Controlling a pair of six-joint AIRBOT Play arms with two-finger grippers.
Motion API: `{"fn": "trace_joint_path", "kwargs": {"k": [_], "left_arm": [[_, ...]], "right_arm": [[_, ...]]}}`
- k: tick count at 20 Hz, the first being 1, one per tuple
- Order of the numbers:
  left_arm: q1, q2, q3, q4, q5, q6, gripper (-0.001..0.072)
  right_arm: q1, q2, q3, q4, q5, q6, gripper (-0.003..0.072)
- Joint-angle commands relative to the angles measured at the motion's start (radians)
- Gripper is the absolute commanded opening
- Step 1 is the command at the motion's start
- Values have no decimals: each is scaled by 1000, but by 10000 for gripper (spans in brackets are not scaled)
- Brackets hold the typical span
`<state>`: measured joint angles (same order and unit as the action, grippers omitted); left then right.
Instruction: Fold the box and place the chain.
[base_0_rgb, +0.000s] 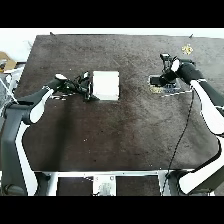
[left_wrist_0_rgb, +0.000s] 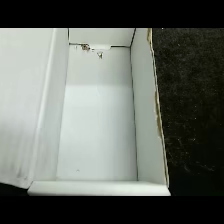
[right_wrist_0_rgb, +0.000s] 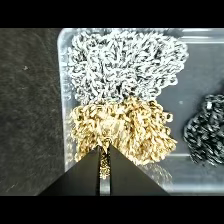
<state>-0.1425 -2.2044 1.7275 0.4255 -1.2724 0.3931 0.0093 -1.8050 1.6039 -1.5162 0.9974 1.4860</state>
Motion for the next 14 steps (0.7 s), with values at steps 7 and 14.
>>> {"fn": "trace_joint_path", "kwargs": {"k": [7, 14], "left_arm": [[1, 1, 1, 0, 0, 0, 275], [1, 1, 1, 0, 0, 0, 275]], "right_arm": [[1, 328, 0, -2, 8, -28, 3], [73, 591, 0, -2, -201, -35, 3]]}}
